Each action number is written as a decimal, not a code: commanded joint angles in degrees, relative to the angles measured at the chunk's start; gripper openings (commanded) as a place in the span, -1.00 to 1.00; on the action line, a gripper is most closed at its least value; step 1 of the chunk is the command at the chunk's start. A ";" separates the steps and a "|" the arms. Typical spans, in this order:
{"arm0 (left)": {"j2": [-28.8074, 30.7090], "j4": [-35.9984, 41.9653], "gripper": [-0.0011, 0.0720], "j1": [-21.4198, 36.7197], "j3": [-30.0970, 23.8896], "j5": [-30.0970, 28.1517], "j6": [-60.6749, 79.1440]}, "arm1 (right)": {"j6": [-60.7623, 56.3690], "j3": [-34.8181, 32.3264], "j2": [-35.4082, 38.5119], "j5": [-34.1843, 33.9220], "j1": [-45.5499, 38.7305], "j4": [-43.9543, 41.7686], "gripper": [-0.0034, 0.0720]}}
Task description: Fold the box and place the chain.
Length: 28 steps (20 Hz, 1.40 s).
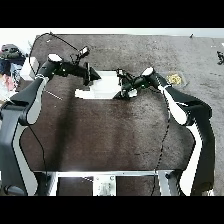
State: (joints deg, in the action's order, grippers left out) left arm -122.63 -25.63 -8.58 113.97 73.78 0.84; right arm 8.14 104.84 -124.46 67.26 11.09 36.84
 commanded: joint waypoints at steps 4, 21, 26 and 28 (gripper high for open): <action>-2.34 -3.21 -0.94 -0.31 -0.02 -5.68 -3.98 | 0.00 -0.02 -0.02 0.00 0.04 -0.02 0.34; -3.26 -2.27 -0.94 -0.11 0.61 -5.68 -2.80 | 0.00 -0.02 -0.02 0.00 0.02 -0.02 0.34; 4.13 -4.98 -0.94 2.08 0.59 -4.57 -1.22 | 0.00 -0.02 -0.02 0.02 0.02 0.00 0.34; 5.95 -7.58 -0.94 3.78 0.66 -1.14 -1.29 | 0.00 -0.02 -0.02 -0.02 0.02 -0.02 0.34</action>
State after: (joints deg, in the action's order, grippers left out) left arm -119.57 -30.44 -6.48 114.56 69.52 -0.84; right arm 8.23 104.84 -124.46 67.26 11.09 36.86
